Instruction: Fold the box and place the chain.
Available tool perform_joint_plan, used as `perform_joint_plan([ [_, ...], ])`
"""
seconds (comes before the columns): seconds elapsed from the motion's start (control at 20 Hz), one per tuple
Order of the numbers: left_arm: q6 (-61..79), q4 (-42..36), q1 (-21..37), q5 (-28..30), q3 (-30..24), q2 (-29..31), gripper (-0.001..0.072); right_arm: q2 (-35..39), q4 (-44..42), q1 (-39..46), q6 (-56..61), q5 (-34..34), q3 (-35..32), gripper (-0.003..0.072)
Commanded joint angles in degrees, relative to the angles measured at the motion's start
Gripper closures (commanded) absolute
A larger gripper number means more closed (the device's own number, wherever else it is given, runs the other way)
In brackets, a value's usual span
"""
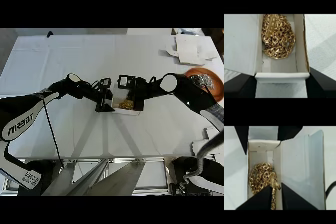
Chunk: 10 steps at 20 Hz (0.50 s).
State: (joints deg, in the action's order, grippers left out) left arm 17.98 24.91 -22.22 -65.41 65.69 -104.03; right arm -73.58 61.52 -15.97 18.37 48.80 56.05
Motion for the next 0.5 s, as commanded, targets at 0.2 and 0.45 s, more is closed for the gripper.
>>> perform_joint_plan([
  [0.2, 0.00, 0.00, 0.00, 0.02, -0.02, 0.00, 0.0569, 2.25, -0.57, 1.77, 6.97, 14.84, 4.50, 0.0451],
  [0.45, 0.00, 0.00, -0.02, 0.02, -0.02, 0.00, 0.0569, 0.94, -0.52, 12.76, 22.73, 22.27, 18.36, 0.0538],
])
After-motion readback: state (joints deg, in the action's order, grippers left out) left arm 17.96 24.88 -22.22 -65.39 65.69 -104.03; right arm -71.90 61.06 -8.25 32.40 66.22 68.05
